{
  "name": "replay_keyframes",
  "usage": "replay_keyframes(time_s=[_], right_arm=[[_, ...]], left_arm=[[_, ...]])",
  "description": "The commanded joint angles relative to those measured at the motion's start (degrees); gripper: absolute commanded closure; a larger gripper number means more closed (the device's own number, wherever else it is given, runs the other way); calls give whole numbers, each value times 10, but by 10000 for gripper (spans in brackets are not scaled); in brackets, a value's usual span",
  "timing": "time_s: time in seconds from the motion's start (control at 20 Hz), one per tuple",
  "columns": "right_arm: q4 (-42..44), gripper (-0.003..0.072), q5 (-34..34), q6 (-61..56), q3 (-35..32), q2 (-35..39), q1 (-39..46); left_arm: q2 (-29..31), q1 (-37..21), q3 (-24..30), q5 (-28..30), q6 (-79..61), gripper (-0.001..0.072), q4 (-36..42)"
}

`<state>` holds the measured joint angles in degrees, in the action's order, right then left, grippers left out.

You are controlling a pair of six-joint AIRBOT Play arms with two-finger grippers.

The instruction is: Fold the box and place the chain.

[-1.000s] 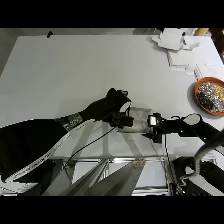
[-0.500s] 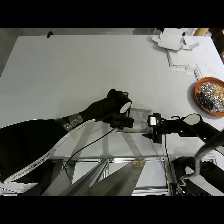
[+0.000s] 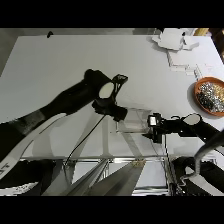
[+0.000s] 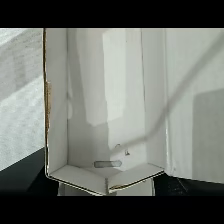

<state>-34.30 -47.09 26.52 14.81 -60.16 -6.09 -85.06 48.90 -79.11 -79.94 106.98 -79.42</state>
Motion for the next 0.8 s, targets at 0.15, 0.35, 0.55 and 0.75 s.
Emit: replay_keyframes(time_s=[0.15, 0.35, 0.55, 0.75], right_arm=[[0, 232, -1, -1, 0, 0, 0], [0, 232, -1, -1, 0, 0, 0], [0, 232, 0, -1, 0, 0, 0], [0, 232, -1, -1, 0, 0, 0]], left_arm=[[84, -76, 150, 65, -545, 53, 125], [84, -119, 301, 271, -928, 55, 269], [67, -122, 355, 341, -1129, 66, 327], [28, -120, 355, 364, -1266, 36, 465]])
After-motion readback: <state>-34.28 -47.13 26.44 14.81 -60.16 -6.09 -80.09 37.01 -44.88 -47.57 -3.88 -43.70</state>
